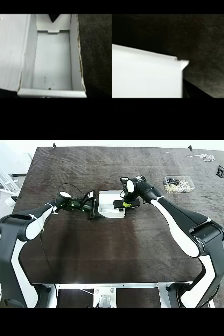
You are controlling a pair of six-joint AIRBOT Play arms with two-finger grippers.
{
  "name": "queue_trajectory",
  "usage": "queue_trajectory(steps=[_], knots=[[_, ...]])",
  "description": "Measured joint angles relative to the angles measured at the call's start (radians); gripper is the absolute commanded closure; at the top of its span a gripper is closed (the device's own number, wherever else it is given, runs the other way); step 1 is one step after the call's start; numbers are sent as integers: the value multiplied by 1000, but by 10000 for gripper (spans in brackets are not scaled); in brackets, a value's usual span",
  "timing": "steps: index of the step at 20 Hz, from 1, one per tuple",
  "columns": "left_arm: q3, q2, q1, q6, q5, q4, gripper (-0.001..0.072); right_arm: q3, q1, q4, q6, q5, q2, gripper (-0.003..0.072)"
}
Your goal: Fold the box and place the chain.
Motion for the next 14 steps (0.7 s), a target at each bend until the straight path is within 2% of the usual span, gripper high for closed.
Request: queue_trajectory(steps=[5,6,14], knots=[[0,0,-1,0,0,0,167,32,1,-44,20,57,-17,389],[0,0,-1,0,0,0,167,35,1,-49,26,65,-19,427],[0,0,0,0,0,-1,167,56,11,-62,60,88,-25,476]])
